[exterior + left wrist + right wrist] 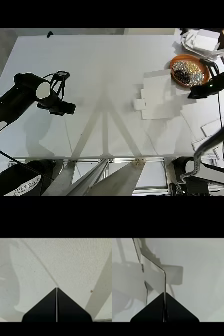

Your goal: Fold the box and place the chain.

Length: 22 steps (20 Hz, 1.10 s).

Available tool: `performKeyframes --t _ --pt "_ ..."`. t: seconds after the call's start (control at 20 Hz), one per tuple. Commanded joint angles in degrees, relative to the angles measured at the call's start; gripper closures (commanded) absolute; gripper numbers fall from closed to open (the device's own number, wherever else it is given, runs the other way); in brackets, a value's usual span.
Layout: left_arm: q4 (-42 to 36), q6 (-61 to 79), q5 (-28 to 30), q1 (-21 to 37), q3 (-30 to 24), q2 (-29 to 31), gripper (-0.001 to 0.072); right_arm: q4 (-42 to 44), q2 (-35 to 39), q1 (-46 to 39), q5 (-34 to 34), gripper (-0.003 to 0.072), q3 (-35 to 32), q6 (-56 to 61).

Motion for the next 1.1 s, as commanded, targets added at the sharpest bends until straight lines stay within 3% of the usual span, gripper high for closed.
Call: performKeyframes --t 0.0,0.2,0.5,0.85,0.9,1.0,1.05 --pt "0.0 0.0 0.0 0.02 -0.02 0.04 0.0698 5.86 4.94 5.9 -2.95 0.0674 -5.11 -1.84" --pt "0.0 0.0 0.0 0.02 0.0 0.04 0.0698 12.98 6.86 11.76 -6.95 0.0674 -10.84 -2.1" --pt "-0.02 0.0 0.07 0.02 -0.02 0.04 0.0698 13.29 6.86 22.03 -13.0 0.0674 -14.25 1.86" --pt "-0.39 1.2 9.05 0.0 -0.04 -0.07 0.0688 10.8 6.86 23.96 -13.97 0.0673 -14.51 3.39" --pt "-0.94 2.12 12.24 0.0 -0.04 -0.07 0.0603 10.75 6.86 23.96 -13.94 0.0673 -14.51 3.39" --pt "-5.46 7.45 18.8 0.02 -0.04 -0.13 0.0346 10.75 6.86 23.96 -13.94 0.0673 -14.51 3.39" --pt "-10.75 12.81 22.43 0.04 -0.04 -0.37 0.0305 10.75 6.86 23.96 -13.97 0.0673 -14.51 3.37"
